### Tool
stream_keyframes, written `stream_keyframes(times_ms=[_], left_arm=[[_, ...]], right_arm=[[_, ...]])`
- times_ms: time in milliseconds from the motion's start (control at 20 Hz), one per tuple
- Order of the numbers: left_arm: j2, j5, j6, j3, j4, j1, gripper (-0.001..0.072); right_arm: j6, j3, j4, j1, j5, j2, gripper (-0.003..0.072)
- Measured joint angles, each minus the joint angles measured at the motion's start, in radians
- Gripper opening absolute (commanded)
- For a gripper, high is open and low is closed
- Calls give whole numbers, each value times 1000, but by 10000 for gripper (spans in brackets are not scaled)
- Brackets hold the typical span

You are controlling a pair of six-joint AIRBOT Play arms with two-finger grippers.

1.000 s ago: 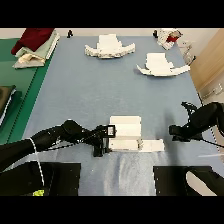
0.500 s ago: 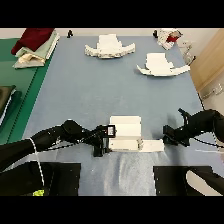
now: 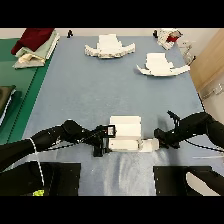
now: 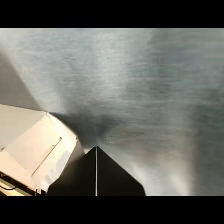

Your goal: Fold the box.

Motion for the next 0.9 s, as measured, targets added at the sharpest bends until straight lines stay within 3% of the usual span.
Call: stream_keyframes(times_ms=[250, 350, 500, 550, 900], left_arm=[[0, 0, 0, 0, 0, 0, 519], [0, 0, 0, 0, 0, 0, 519], [0, 0, 0, 0, 0, 0, 519], [0, 0, 0, 0, 0, 0, 519], [0, 0, 0, 0, 0, 0, 519]], right_arm=[[-11, 32, 21, 12, -43, 48, 4], [-24, 39, 35, 14, -59, 55, 197], [-66, 45, 71, 14, -74, 60, 282], [-82, 46, 92, 15, -77, 61, 404], [-153, 47, 175, 98, -42, 62, 423]])
